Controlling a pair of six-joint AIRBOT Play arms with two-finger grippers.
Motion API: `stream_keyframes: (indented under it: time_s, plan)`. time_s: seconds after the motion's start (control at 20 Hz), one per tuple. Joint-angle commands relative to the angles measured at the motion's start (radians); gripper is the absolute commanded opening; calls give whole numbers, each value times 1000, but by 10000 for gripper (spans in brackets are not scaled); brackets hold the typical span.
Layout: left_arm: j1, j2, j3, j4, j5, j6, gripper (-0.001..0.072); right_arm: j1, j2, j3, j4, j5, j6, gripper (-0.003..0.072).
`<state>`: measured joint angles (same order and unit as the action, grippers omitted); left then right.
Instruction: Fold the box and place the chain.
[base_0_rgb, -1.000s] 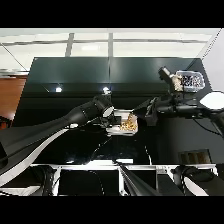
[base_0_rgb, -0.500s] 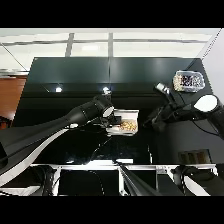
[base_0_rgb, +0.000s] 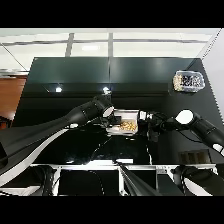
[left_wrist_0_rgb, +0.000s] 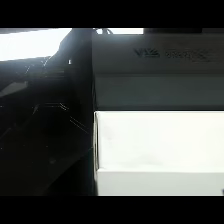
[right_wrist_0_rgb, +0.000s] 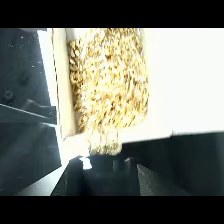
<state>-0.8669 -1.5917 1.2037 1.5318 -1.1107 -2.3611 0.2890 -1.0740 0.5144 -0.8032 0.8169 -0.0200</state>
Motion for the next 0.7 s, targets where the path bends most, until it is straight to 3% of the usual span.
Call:
stream_keyframes:
  time_s: [0.0,0.35,0.4,0.5,0.55,0.65]
  plan:
    - [1,0,0,0,0,0,28,38,-18,-7,29,-81,-113,478]
    - [1,0,0,0,-1,0,28,38,-19,-7,133,-68,-172,475]
    - [1,0,0,0,-2,0,28,38,-19,-8,133,-56,-171,408]
    - [1,0,0,0,-2,0,28,38,-19,-8,129,-34,-171,88]
    - [1,0,0,0,-2,0,28,37,-19,-7,121,-34,-159,11]
    - [1,0,0,0,-2,0,28,36,-18,-7,94,-46,-94,11]
